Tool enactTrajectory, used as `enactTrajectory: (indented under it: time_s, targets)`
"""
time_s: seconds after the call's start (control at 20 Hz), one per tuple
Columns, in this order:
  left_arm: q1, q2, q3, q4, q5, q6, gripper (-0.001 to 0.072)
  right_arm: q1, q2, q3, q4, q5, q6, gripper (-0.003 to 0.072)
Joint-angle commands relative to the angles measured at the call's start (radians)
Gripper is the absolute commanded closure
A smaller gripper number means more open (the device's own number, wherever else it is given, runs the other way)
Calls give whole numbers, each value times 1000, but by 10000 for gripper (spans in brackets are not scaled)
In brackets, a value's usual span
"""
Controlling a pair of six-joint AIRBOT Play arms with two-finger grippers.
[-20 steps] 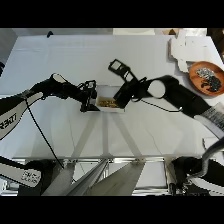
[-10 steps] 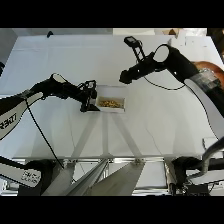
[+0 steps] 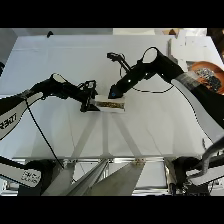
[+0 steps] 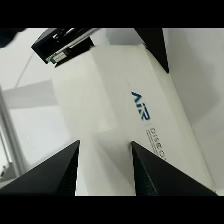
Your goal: Fold the box and place the chain.
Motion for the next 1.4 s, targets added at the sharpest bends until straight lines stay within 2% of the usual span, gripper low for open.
enactTrajectory:
  time_s: [0.0, 0.15, 0.3, 0.5, 0.95, 1.05, 1.15, 1.35]
  targets:
    - [0, 0, 0, 0, 0, -1, 378, 55, 41, -25, -155, -126, -80, 345]
    - [0, 0, 0, 0, 0, 0, 378, 87, 70, -82, -283, -245, -79, 345]
    - [0, 0, 0, 0, 0, -1, 378, 122, 93, -149, -336, -332, -79, 345]
    - [0, 0, 0, 0, 0, 0, 378, 171, 161, -232, -398, -505, -80, 346]
    - [0, 0, 0, 0, 0, 0, 378, 225, 174, -289, -397, -472, -80, 354]
    - [0, 0, 0, 0, 0, 0, 378, 233, 174, -291, -397, -473, -80, 393]
    - [0, 0, 0, 0, 0, 0, 378, 235, 174, -291, -397, -473, -80, 472]
    - [0, 0, 0, 0, 0, 0, 378, 235, 174, -291, -397, -472, -80, 472]
